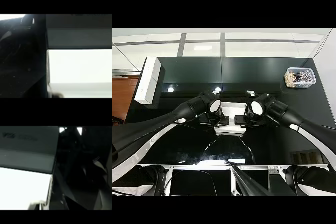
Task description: Fold the box and place the chain.
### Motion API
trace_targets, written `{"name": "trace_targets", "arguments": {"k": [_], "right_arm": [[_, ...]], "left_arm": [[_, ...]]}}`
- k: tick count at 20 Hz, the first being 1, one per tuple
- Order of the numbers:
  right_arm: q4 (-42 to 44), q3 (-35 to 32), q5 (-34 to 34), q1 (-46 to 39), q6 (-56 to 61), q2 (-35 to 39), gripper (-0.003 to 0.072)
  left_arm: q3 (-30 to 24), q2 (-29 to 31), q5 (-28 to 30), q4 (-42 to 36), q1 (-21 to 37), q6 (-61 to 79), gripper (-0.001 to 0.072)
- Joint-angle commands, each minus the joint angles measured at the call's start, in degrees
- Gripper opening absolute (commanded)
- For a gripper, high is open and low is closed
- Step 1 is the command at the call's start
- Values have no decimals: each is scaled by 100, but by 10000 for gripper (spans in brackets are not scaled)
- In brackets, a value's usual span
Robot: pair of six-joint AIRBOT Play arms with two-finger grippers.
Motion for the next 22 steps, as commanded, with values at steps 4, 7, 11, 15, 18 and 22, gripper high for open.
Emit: {"name": "trace_targets", "arguments": {"k": [4, 7, 11, 15, 18, 22], "right_arm": [[-118, 149, -7, 127, 232, -205, 229], [-125, 149, 9, 125, 343, -219, 229], [-118, 149, -11, 125, 472, -243, 53], [-125, 149, 109, 125, 511, -243, 16], [-125, 149, 153, 122, 525, -240, 215], [-160, 149, 247, 122, 533, -243, 211]], "left_arm": [[4, 0, -9, 11, 4, 2, 30], [4, 0, -4, 11, 4, 0, 30], [4, 0, 0, 13, 4, 0, 30], [4, 0, -2, 13, 4, 0, 31], [4, 0, -2, 11, 4, 0, 30], [4, 0, 0, 11, 2, 0, 30]]}}
